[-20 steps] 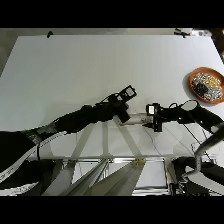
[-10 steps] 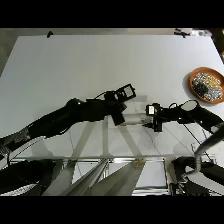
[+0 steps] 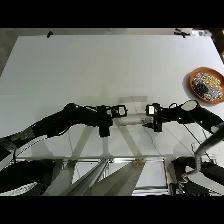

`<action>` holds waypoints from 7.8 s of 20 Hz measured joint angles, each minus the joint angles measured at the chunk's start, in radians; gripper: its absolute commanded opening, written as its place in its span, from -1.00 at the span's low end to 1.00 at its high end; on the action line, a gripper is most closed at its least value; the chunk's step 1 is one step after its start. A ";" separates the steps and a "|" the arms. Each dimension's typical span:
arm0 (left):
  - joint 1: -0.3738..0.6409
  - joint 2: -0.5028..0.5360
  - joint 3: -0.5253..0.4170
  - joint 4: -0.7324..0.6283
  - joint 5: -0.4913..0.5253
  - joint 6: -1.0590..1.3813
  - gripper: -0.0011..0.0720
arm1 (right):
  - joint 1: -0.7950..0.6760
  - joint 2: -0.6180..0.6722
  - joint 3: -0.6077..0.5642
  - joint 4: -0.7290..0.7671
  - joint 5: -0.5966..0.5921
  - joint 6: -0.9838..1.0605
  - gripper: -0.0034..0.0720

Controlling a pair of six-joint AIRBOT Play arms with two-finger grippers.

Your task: Fold the box and place the chain.

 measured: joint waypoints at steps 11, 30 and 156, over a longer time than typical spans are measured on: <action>-0.092 -0.036 -0.007 -0.029 -0.185 0.041 -0.87 | 0.000 0.000 0.000 0.000 0.001 0.000 0.25; -0.106 -0.036 -0.007 0.002 -0.237 0.030 -0.85 | 0.000 0.000 0.000 0.000 0.001 0.000 0.25; -0.039 -0.185 0.442 0.161 0.404 -1.541 0.60 | 0.000 0.000 0.000 0.000 0.000 0.000 0.25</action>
